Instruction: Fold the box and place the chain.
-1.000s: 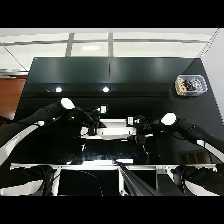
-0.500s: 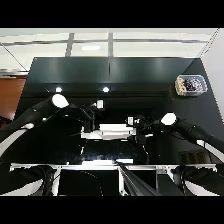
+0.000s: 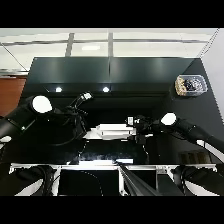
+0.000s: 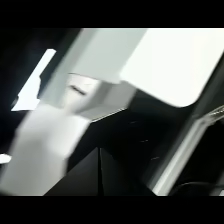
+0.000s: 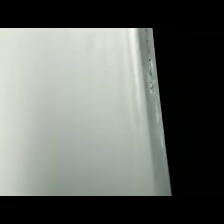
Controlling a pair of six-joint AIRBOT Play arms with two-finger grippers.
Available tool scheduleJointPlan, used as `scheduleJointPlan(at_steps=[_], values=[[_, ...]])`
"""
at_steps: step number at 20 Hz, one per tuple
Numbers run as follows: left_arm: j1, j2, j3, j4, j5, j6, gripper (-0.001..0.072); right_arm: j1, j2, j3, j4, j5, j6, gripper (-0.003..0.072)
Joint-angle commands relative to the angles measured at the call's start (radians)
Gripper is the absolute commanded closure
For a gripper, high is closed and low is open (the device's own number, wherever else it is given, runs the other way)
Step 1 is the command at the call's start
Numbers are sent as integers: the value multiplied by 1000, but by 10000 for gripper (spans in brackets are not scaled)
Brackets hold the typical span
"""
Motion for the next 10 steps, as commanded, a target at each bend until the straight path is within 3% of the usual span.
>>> scheduleJointPlan(at_steps=[1, 3, 6, 8, 10], values=[[-10, -8, -125, -428, 19, 24, 678, 1, -1, 0, 0, 0, 0, 253], [-13, -45, -179, -716, 118, 268, 679, 0, -1, 0, 0, 0, 0, 254], [-13, -123, -173, -979, 288, 509, 681, 0, -1, 0, 0, 0, 0, 254], [-13, -152, -149, -1034, 426, 597, 682, 0, -1, 0, 0, 1, 0, 254], [-13, -168, -102, -883, 519, 597, 683, 0, -1, 0, 0, 1, 1, 254]])
